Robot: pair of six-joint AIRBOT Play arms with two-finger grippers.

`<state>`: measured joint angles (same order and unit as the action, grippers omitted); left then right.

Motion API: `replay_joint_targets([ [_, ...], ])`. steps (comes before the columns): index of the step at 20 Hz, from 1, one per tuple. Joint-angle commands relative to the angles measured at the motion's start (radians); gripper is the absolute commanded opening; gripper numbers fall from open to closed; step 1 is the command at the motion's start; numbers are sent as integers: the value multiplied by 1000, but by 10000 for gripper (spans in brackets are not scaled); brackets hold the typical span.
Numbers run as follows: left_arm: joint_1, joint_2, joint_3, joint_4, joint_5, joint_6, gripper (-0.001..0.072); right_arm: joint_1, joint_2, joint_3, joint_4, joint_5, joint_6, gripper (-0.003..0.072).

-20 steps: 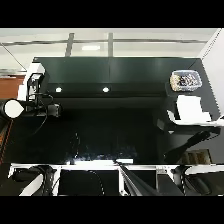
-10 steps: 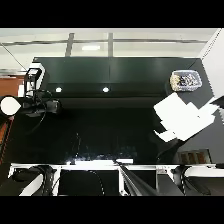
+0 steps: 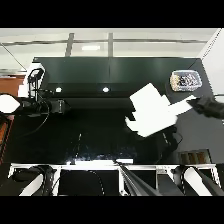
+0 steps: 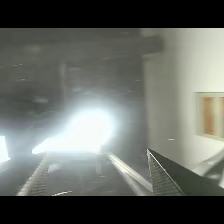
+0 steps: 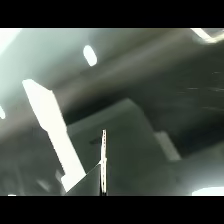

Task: Fold the box and place the chain.

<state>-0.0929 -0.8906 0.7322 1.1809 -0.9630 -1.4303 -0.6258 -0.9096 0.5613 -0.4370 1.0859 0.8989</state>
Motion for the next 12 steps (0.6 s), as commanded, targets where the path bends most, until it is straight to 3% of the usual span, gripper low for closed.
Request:
replay_joint_targets([
  [1, 0, 0, -21, -161, 23, 84, 705, 157, 170, -260, 258, -193, 32, 12],
  [7, -5, -8, -91, -257, 74, 135, 705, 564, 170, -302, 255, -389, 79, 12],
  [12, -57, -92, -95, -276, 62, 145, 705, 735, 170, -302, 253, -562, 142, 12],
])
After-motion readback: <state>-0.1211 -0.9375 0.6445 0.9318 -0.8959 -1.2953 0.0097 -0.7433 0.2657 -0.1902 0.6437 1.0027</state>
